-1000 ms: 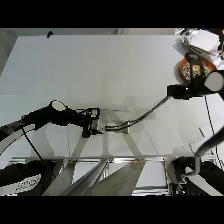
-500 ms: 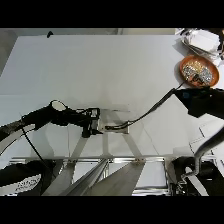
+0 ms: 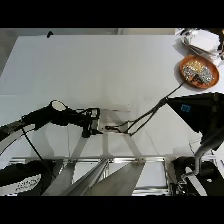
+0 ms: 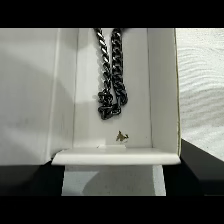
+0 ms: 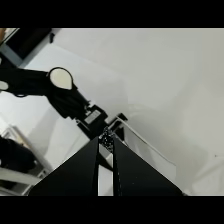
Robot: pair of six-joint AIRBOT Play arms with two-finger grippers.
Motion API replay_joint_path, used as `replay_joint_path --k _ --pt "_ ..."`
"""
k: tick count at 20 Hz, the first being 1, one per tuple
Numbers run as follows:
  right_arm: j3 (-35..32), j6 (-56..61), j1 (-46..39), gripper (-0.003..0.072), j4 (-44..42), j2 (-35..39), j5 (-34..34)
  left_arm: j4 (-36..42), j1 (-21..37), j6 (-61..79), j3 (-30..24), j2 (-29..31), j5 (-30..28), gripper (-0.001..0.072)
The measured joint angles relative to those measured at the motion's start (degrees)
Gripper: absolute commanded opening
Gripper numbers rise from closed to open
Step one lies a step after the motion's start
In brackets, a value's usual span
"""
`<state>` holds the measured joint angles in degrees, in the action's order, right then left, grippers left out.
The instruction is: Fold the box and place the chain.
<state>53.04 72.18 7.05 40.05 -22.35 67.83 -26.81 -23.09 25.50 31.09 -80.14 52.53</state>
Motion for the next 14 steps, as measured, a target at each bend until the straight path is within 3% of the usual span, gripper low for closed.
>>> replay_joint_path --k 6,10,14 --pt "0.0 -6.1 1.8 0.001 -2.4 -3.1 0.6 0.0 0.0 0.0 0.0 0.0 0.0 0.0273" --pt "0.0 -8.3 11.4 0.0011 3.5 -11.7 -0.1 0.0 0.0 0.0 0.0 0.0 0.0 0.0273" --pt "0.0 -7.9 22.1 0.0011 11.6 -20.9 -5.4 0.0 0.0 0.0 0.0 0.0 0.0 0.0273"
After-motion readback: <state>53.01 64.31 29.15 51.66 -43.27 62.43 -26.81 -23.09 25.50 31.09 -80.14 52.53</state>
